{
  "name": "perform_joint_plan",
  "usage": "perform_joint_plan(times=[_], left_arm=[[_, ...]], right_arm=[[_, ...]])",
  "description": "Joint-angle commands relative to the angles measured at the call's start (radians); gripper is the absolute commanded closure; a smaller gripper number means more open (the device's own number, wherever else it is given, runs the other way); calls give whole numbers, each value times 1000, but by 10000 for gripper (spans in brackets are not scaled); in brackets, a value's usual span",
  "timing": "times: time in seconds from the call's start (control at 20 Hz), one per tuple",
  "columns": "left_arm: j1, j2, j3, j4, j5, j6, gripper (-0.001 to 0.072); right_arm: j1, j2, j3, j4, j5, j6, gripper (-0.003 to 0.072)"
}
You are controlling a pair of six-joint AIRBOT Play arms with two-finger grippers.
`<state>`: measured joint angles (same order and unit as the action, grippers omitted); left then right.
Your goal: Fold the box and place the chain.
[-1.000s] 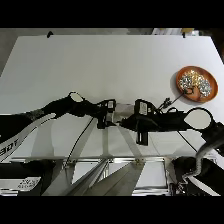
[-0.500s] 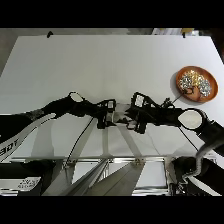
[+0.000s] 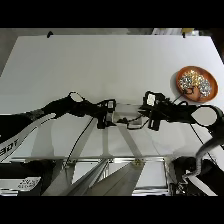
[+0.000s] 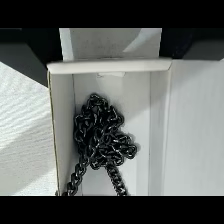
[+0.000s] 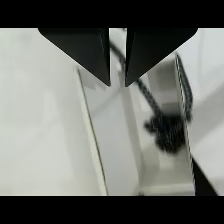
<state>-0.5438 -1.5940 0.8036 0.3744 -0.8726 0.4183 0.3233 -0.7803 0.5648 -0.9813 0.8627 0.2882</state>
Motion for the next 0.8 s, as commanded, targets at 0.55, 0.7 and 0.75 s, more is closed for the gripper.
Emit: perform_joint_plan(times=[0.55,0.7,0.75], left_arm=[[0,1,0,0,0,0,380],[0,1,1,0,0,0,380],[0,1,0,0,0,0,380]], right_arm=[[-115,-254,-108,127,-108,-374,404],[-115,-316,-108,186,-144,-429,421],[-116,-328,-108,205,-151,-429,431]])
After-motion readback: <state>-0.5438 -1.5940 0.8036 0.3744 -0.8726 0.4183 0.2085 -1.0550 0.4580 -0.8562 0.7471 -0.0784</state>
